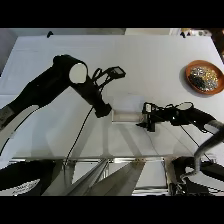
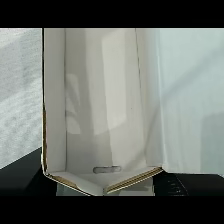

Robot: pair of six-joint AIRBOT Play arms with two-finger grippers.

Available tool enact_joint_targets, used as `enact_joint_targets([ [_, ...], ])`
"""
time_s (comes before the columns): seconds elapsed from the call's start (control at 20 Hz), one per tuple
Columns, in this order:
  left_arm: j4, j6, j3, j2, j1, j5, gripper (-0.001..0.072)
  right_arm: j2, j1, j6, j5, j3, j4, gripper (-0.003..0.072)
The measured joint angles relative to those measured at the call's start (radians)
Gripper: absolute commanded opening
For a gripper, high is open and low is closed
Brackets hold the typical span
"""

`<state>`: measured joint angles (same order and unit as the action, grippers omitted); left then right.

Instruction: Fold the box and place the chain.

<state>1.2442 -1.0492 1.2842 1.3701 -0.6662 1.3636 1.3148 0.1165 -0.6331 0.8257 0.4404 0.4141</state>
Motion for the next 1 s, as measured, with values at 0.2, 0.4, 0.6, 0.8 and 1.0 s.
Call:
enact_joint_targets([
  [0.2,-0.232,0.585,-0.183,-0.019,0.116,-0.126,0.0701,0.000,0.000,0.000,0.000,0.000,0.000,0.0320],
  [0.4,-0.375,0.934,-0.283,0.062,0.206,-0.239,0.0701,0.000,0.000,0.000,0.000,0.000,0.000,0.0320],
  [0.6,-0.430,1.102,-0.311,0.156,0.209,-0.343,0.0701,0.000,0.000,0.000,0.000,0.000,0.000,0.0320],
  [0.8,-0.495,1.163,-0.319,0.204,0.183,-0.383,0.0702,0.000,0.000,0.000,0.000,0.000,0.000,0.0320],
  [1.0,-0.555,1.181,-0.328,0.218,0.160,-0.400,0.0703,0.000,0.000,0.000,0.000,0.000,0.000,0.0320],
])
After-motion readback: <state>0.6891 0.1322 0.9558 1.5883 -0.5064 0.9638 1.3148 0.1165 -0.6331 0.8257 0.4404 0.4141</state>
